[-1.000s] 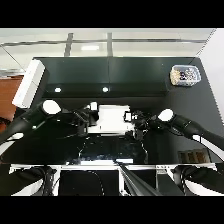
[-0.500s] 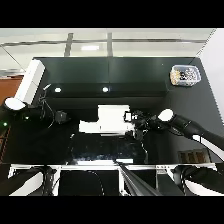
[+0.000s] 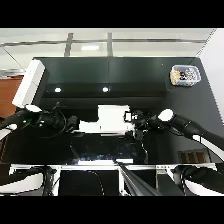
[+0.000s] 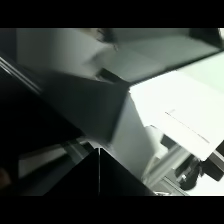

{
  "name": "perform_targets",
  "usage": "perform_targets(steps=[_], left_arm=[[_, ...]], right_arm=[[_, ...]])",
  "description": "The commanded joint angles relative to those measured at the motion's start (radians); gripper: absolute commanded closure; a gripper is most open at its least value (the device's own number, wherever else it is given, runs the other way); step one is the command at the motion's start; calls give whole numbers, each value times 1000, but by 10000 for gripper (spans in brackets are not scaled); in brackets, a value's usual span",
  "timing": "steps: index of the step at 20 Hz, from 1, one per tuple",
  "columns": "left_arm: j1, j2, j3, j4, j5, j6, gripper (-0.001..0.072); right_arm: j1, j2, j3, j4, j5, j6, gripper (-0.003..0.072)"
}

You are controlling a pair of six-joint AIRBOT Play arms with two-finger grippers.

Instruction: Fold the box and place the chain.

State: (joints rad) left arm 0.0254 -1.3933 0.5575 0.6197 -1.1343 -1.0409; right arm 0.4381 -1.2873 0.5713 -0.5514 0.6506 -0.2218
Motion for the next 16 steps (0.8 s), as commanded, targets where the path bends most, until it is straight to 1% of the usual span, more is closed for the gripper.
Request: perform_targets(steps=[1, 4, 10, 11, 12, 13, 14, 16], left_arm=[[-119, -57, 17, -56, 10, 27, 685], [-146, -64, 53, -57, 35, 43, 685], [-130, -64, 112, -55, -8, 48, 680], [-123, -64, 123, -52, -32, 55, 622], [-115, -64, 132, -52, -60, 69, 440], [-105, -64, 141, -52, -86, 76, 237], [-95, -64, 148, -52, -104, 76, 138], [-87, -64, 157, -53, -113, 76, 130]], right_arm=[[0, 0, 0, 0, 0, 0, 493], [0, 0, 0, 0, 0, 0, 493], [0, 0, 0, 0, 0, 0, 492], [0, 0, 0, 0, 0, 0, 493], [0, 0, 0, 0, 0, 0, 493], [0, 0, 0, 0, 0, 0, 493], [0, 0, 0, 0, 0, 0, 493], [0, 0, 0, 0, 0, 0, 492]])
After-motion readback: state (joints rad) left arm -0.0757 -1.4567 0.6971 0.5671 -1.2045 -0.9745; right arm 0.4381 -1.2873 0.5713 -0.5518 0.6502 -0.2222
